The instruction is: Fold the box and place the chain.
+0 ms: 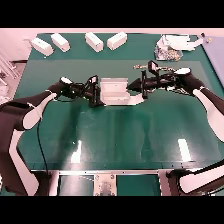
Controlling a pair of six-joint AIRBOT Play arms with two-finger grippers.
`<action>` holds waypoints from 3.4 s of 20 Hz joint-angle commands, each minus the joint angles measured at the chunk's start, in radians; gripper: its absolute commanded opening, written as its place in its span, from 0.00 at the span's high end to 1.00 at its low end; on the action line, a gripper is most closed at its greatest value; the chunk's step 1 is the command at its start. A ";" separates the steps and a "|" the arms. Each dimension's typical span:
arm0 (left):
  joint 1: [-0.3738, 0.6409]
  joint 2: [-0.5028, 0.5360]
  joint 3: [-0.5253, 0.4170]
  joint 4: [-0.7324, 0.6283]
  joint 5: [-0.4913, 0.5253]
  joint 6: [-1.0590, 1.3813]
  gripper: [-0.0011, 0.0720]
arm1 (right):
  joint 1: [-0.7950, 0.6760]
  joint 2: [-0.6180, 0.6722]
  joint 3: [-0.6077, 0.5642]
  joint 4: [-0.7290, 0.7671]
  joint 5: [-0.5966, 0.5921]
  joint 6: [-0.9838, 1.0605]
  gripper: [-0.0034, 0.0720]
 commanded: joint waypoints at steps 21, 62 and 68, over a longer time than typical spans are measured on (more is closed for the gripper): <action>0.001 -0.001 0.000 0.000 -0.002 0.000 0.48 | 0.070 -0.233 0.172 -0.076 -0.211 0.109 0.95; 0.001 -0.001 0.000 -0.001 0.002 0.000 0.48 | 0.058 0.011 -0.177 -0.127 -0.324 -0.108 0.57; 0.001 -0.001 0.000 -0.001 0.002 0.000 0.48 | 0.090 0.009 -0.177 -0.035 -0.327 -0.150 0.67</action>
